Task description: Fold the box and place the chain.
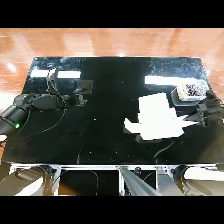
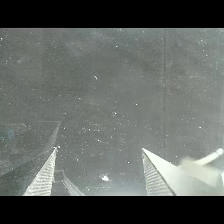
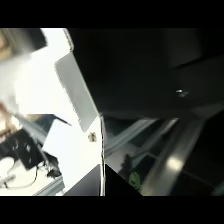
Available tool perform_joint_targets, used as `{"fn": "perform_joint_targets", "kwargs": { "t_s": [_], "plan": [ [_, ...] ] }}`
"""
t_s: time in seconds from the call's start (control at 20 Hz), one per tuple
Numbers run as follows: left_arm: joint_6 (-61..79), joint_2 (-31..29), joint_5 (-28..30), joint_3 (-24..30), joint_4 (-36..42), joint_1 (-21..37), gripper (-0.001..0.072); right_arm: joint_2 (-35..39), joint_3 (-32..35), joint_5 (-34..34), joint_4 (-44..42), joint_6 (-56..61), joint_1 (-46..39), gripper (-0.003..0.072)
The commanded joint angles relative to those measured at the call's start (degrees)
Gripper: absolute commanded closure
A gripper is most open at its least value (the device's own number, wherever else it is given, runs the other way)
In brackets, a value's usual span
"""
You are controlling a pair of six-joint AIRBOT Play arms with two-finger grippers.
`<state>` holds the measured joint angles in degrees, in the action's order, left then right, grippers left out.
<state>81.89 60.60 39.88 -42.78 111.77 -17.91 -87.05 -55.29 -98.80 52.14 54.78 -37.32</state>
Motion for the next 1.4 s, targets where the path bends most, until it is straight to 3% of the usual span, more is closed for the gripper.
{"fn": "perform_joint_targets", "kwargs": {
  "t_s": [0.0, 0.1, 0.2, 0.3, 0.4, 0.5, 0.65, 0.8, 1.0, 1.15, 1.35],
  "plan": [
    [-0.07, 0.04, 0.0, -0.04, 0.2, -0.07, 0.0098, 1.44, 2.23, 3.85, -9.99, -0.52, 11.17, 0.0649],
    [-0.02, 0.04, 0.26, -0.04, 0.17, -0.04, 0.0098, 3.37, 2.25, 9.62, -14.86, -2.75, 18.49, 0.0649],
    [4.28, 0.02, 3.1, -0.5, 0.13, 0.02, 0.0098, 7.96, 3.61, 19.63, -11.23, -1.84, 25.46, 0.0649],
    [6.51, 0.0, 7.89, -1.75, 0.15, 0.48, 0.0098, 14.75, 8.81, 30.32, -6.34, -1.51, 32.3, 0.0649],
    [7.41, 0.11, 8.33, -1.99, 1.6, 0.35, 0.0098, 22.49, 16.04, 42.6, -5.16, -1.51, 37.05, 0.065],
    [15.72, 1.97, 8.09, -1.64, 8.79, 0.04, 0.0099, 28.33, 22.4, 47.69, -5.03, -1.64, 39.34, 0.065],
    [26.88, 7.74, 12.7, -2.1, 22.56, 1.42, 0.0098, 32.0, 28.44, 47.39, -5.38, -1.86, 39.98, 0.0649],
    [43.32, 13.6, 16.52, -3.93, 35.78, 1.55, 0.0098, 32.2, 29.27, 46.47, -7.17, -1.86, 39.95, 0.0649],
    [50.36, 24.68, 22.29, -13.38, 39.36, 1.11, 0.0099, 32.2, 29.27, 45.0, -9.05, -1.86, 39.95, 0.0649],
    [50.31, 34.16, 30.86, -21.44, 39.36, 0.24, 0.0099, 32.2, 29.27, 44.76, -9.07, -1.79, 39.95, 0.0649],
    [50.14, 41.62, 36.24, -27.36, 39.93, -1.92, 0.0099, 32.2, 29.27, 43.5, -9.05, -1.79, 39.95, 0.0649]
  ]
}}
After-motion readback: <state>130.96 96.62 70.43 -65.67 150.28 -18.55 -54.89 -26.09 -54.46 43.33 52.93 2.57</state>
